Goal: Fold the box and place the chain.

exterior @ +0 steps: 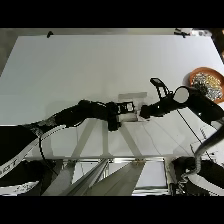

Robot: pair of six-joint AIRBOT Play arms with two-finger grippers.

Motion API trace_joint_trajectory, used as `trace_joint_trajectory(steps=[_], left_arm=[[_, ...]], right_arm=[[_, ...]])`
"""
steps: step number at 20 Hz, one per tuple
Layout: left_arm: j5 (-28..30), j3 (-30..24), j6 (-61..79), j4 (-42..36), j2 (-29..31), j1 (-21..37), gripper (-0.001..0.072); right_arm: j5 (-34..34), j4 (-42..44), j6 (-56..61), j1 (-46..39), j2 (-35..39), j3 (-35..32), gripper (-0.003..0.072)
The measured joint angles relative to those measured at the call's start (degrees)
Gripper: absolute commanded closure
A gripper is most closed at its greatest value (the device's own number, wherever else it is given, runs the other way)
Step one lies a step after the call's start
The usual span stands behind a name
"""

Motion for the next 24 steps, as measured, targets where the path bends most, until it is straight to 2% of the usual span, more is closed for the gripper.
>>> trace_joint_trajectory(steps=[11,17,22,23,24], left_arm=[[0.00,0.00,0.00,0.00,0.00,0.00,0.0365],[0.00,0.00,0.00,0.00,0.00,0.00,0.0365],[0.00,0.00,0.04,0.00,0.00,0.00,0.0365],[0.00,0.00,0.02,0.00,0.00,0.00,0.0365],[0.00,0.00,0.02,0.00,0.00,0.00,0.0365]], right_arm=[[-1.62,-11.85,15.23,8.52,-0.07,1.84,0.0230],[-0.42,-19.02,24.44,14.01,-1.66,4.22,0.0232],[1.31,-21.62,28.06,16.33,-4.52,4.59,0.0232],[1.40,-21.81,28.59,16.48,-5.14,4.61,0.0238],[1.46,-22.10,28.85,16.61,-5.68,4.66,0.0287]])
